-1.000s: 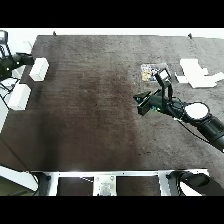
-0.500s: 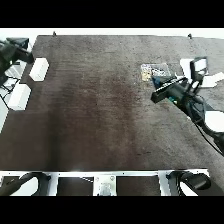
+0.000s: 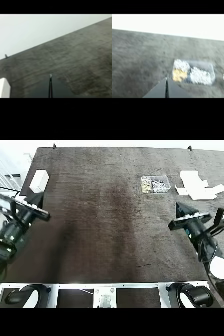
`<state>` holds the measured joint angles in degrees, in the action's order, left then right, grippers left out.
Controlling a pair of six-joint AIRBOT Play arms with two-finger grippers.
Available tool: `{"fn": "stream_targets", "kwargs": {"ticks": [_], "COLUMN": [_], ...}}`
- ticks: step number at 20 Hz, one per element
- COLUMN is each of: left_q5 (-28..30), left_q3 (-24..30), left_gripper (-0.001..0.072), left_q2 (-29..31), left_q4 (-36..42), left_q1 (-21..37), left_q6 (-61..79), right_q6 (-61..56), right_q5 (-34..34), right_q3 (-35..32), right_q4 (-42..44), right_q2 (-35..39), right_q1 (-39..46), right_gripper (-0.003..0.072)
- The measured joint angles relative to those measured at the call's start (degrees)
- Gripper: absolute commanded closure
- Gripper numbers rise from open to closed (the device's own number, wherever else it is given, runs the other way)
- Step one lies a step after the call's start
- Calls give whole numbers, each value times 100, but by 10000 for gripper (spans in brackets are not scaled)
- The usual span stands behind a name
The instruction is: Fold the box and place the chain.
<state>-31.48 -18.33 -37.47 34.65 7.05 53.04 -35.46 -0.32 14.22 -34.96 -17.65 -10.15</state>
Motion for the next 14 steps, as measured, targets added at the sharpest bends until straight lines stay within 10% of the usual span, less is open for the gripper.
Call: {"fn": "stream_targets", "kwargs": {"ticks": [14], "left_q5": [2], "left_q3": [850], "left_gripper": [690], "left_q2": [164], "left_q4": [192], "left_q1": [-48], "left_q6": [103], "right_q6": [4], "right_q5": [79], "right_q3": [-1010], "right_q4": [-118], "right_q2": [870], "right_q1": [127], "right_gripper": [670]}}
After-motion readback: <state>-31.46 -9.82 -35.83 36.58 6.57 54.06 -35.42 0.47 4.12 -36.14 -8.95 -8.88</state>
